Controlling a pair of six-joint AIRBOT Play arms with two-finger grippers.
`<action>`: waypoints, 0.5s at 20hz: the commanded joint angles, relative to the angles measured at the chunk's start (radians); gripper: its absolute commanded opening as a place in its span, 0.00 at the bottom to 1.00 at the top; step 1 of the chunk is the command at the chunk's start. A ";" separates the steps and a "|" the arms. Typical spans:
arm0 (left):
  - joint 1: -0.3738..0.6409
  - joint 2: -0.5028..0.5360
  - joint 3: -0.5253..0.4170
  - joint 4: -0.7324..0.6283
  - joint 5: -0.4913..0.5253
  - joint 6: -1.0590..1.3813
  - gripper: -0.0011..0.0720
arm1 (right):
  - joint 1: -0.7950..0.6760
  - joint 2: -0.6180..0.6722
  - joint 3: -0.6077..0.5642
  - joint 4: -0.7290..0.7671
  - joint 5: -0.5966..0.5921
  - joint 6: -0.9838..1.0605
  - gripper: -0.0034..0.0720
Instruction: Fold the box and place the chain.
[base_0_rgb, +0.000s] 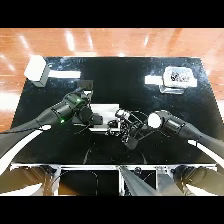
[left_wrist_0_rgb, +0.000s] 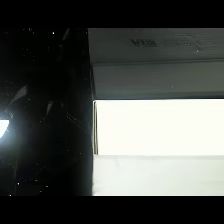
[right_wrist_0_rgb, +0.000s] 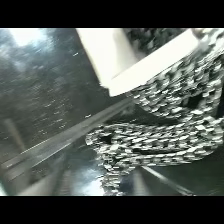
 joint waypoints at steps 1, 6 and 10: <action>0.000 0.000 0.000 0.000 0.002 0.000 0.04 | 0.016 -0.008 0.000 0.006 -0.039 0.006 0.62; 0.000 0.000 0.000 0.000 0.002 0.000 0.04 | 0.016 -0.008 0.000 -0.021 -0.040 0.007 0.19; -0.001 0.000 0.000 0.000 0.002 0.000 0.04 | -0.002 -0.006 0.004 -0.028 -0.045 0.026 0.09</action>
